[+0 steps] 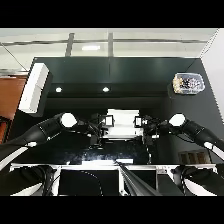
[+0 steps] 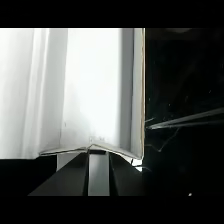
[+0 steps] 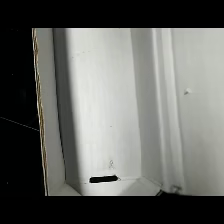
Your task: Fold the box and place the chain.
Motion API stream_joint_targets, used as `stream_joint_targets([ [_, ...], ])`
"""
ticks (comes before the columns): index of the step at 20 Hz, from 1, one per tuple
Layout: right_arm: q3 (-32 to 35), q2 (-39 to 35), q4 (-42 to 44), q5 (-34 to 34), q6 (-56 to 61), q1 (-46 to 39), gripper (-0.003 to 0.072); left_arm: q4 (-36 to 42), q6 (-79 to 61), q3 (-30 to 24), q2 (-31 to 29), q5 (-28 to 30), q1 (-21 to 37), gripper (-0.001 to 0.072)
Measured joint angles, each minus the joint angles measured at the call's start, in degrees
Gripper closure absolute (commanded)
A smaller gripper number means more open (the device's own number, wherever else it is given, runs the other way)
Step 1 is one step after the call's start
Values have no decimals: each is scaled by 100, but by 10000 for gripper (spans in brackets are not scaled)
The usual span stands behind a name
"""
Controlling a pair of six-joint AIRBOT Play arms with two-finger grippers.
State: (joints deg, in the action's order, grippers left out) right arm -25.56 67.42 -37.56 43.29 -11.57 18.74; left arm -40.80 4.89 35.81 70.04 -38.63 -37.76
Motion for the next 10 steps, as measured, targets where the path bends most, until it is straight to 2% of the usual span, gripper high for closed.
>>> stream_joint_targets([
  [6,-2,0,-4,2,-2,0,547,658,-15,22,164,9,-9,547],
  [10,-2,0,-4,2,-2,0,546,789,-37,22,308,-15,-9,542],
])
